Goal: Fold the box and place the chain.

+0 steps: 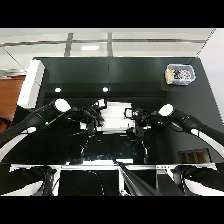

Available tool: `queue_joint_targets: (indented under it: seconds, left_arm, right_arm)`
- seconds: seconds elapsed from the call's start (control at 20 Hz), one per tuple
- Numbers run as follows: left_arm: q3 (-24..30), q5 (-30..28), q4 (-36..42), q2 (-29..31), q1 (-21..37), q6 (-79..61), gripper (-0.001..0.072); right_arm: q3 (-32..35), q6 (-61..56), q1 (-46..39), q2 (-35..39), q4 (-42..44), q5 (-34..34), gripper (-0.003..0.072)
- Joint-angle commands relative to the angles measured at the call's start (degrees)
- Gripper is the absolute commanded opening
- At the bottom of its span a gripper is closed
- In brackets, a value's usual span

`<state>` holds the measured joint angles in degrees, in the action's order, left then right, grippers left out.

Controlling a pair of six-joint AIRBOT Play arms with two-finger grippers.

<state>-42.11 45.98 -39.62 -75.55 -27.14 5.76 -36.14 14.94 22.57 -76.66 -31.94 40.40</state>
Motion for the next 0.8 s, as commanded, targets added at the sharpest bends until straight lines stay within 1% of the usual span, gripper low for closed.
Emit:
queue_joint_targets:
  seconds: [0.0,0.1,0.15,0.2,0.25,0.35,0.45,0.5,0.55,0.6,0.65,0.75]
  left_arm:
    - [-0.02,0.13,-0.87,-0.11,0.0,-0.02,0.0114]
    - [-0.02,1.77,-2.56,-0.17,-0.02,0.04,0.0117]
    - [-0.02,2.43,-3.23,-0.17,0.0,0.28,0.0239]
    - [-0.04,2.45,-3.17,-0.17,0.0,1.31,0.0343]
    - [-0.04,2.49,-3.17,-0.15,0.0,1.53,0.0341]
    - [-0.04,2.75,-3.19,-0.15,0.0,1.57,0.0133]
    - [-0.04,2.25,-3.15,-0.15,0.0,3.8,0.0388]
    - [-0.04,2.25,-3.39,-0.02,0.11,4.7,0.0404]
    - [-0.22,2.36,-4.15,0.28,0.37,6.01,0.029]
    - [-0.85,3.56,-6.56,0.9,0.87,8.22,0.0055]
    - [-1.53,4.98,-9.18,1.66,1.64,12.37,0.0024]
    - [-2.51,7.74,-15.96,4.63,3.98,24.57,0.0022]
  right_arm:
    - [0.02,0.04,0.07,-0.02,-0.02,0.07,0.0127]
    - [0.02,0.02,0.07,-0.02,-0.02,0.09,0.0126]
    - [0.02,0.02,0.07,-0.02,-0.02,0.09,0.0127]
    - [0.02,0.04,0.07,-0.02,-0.02,0.09,0.0126]
    - [0.02,0.02,0.07,-0.02,-0.04,0.09,0.0127]
    - [0.02,0.02,0.07,-0.02,-0.02,0.09,0.0127]
    - [0.02,0.02,0.07,-0.02,-0.02,0.09,0.0127]
    - [0.02,0.02,0.07,-0.02,-0.02,0.09,0.0126]
    - [0.02,0.02,0.07,-0.02,-0.02,0.07,0.0126]
    - [0.02,0.02,0.07,-0.02,-0.02,0.07,0.0127]
    - [0.02,0.02,0.07,-0.02,-0.02,0.07,0.0127]
    - [0.02,0.02,0.07,-0.02,-0.02,0.07,0.0127]
